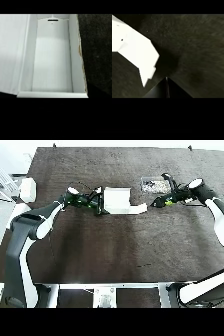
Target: Fold the box and place the chain.
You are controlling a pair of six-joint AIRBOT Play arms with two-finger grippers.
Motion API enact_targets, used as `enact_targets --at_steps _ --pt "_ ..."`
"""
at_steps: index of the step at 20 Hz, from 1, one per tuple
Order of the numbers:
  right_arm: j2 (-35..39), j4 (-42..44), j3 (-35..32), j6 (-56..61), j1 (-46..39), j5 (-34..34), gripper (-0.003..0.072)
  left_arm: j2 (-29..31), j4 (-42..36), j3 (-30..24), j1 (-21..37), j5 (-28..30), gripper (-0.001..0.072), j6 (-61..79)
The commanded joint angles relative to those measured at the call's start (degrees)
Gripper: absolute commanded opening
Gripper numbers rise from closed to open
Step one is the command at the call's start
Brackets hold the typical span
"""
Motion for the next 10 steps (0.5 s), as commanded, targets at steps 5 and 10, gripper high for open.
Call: enact_targets --at_steps 5,10 --pt "-6.5 11.0 0.0 2.6 5.3 1.0 0.0011 0.0 0.0 0.0 0.0 0.0 0.0461 0.0" --pt "-6.2 12.9 1.0 2.6 8.0 0.9 0.001 0.0 0.0 0.0 0.0 0.0 0.0461 0.0"
